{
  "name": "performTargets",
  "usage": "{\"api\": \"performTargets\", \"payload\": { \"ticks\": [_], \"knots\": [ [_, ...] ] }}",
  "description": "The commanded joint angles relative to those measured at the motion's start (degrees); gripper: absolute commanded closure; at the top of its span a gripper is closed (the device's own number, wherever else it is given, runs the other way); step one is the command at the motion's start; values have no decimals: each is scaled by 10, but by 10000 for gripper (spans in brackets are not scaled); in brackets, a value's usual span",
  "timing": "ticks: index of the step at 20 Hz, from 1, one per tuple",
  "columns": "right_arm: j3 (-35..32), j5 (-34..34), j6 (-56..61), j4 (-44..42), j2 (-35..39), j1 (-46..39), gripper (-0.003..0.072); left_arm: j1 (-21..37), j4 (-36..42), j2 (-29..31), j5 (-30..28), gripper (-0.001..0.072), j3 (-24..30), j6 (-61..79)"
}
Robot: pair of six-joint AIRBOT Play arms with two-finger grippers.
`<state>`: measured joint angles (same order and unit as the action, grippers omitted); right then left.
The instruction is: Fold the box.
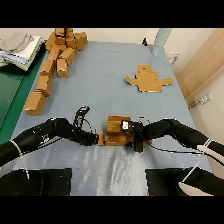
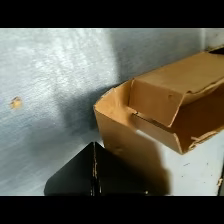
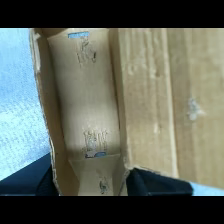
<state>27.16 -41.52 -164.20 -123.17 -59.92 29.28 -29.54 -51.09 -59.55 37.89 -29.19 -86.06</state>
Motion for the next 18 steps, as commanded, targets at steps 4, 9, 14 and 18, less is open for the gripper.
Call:
{"api": "performTargets", "payload": {
  "ticks": [4, 9, 14, 18],
  "knots": [
    [0, 0, 0, 0, 0, 0, 226, -18, 16, 6, 8, 696, -40, 9],
    [0, 0, 0, 0, 0, 0, 226, -14, 18, 6, 14, 328, -61, 5],
    [0, 0, 0, 0, 0, 0, 226, -14, 18, 5, 17, 269, -80, 7],
    [0, 0, 0, 0, 0, 0, 225, -18, 46, -12, 20, 267, -80, 15]
  ]
}}
